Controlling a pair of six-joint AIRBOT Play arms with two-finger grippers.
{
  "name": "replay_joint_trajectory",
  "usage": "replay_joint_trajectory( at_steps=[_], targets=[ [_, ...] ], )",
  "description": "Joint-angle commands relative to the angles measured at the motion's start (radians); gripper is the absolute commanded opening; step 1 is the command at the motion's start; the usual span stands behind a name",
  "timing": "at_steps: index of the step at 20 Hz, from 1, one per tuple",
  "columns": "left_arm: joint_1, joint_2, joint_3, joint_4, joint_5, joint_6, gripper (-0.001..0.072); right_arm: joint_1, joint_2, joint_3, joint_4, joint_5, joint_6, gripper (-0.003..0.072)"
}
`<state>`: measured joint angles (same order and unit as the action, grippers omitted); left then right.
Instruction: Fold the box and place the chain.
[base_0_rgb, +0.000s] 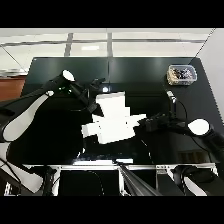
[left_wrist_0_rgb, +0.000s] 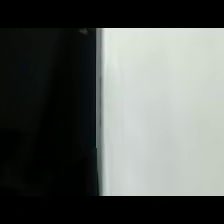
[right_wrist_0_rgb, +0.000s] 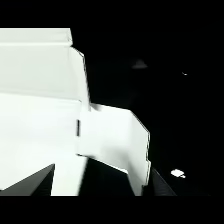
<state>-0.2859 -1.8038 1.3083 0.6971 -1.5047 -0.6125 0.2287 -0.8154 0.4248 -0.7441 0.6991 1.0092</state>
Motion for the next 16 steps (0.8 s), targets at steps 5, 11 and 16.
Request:
replay_joint_trajectory(
  at_steps=[5, 11, 16],
  targets=[
    [-0.049, 0.307, -0.351, -0.12, 0.385, 0.182, 0.0025, -0.057, 0.001, 0.15, -0.435, 0.143, 0.0, 0.0684],
    [-0.143, 0.322, -0.369, 0.006, 0.492, 0.562, 0.0025, -0.038, 0.0, 0.135, -0.367, 0.06, -0.26, 0.0683],
    [-0.187, 0.311, -0.369, 0.087, 0.612, 0.583, 0.0027, 0.045, -0.001, 0.063, -0.243, 0.055, -0.593, 0.0683]
  ],
)
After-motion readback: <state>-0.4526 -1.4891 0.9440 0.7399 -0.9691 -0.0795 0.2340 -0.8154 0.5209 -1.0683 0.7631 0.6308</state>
